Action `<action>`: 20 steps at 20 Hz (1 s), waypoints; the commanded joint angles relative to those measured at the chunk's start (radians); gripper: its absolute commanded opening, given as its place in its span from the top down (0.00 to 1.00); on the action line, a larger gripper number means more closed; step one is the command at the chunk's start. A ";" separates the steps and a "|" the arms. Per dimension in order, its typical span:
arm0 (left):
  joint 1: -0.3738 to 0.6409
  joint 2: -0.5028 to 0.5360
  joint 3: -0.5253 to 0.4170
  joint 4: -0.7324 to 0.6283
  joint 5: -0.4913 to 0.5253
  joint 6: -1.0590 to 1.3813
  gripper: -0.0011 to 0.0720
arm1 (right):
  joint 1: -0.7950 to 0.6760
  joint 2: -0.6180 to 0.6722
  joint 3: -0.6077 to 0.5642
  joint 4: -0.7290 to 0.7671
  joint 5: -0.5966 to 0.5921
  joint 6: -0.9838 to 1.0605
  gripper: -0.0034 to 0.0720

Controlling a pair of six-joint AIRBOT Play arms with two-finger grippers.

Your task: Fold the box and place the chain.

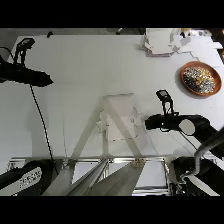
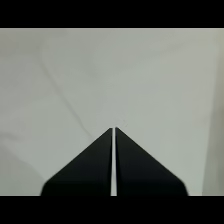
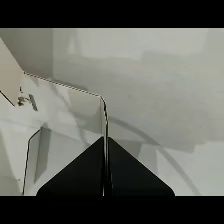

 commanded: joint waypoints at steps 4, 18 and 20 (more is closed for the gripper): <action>-0.099 -0.085 0.000 -0.099 -0.082 0.243 0.56 | 0.037 0.007 -0.009 0.014 -0.031 0.017 0.93; -0.409 -0.355 0.000 -0.446 -0.121 0.737 0.08 | 0.037 0.007 -0.009 0.014 -0.023 0.042 0.93; -0.410 -0.367 0.000 -0.471 -0.134 0.757 0.08 | 0.037 0.007 -0.009 0.014 -0.023 0.042 0.93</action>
